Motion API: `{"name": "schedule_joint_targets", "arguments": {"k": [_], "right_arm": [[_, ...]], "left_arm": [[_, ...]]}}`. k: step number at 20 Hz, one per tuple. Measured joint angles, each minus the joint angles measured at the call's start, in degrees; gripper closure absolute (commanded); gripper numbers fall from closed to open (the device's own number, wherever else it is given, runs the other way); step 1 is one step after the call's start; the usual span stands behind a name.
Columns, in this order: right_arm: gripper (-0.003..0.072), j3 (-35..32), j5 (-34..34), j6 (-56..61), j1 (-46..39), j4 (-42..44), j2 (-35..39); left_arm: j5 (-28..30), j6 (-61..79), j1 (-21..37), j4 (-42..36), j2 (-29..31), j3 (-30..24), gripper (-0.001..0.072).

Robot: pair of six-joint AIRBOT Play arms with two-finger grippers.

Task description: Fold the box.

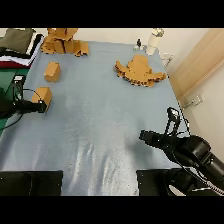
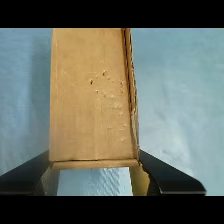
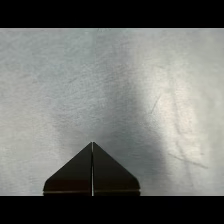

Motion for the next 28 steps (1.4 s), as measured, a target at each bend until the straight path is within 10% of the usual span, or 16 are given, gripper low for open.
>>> {"name": "schedule_joint_targets", "arguments": {"k": [14,28], "right_arm": [[0.0685,0.02,5.38,0.02,0.02,-0.96,-6.51],[0.0685,0.02,8.17,0.04,0.04,0.11,-9.16]], "left_arm": [[0.26,-2.40,-2.32,-4.90,-30.88,31.01,0.0207],[4.72,-0.17,-3.17,-4.63,-39.52,40.37,0.0208]]}}
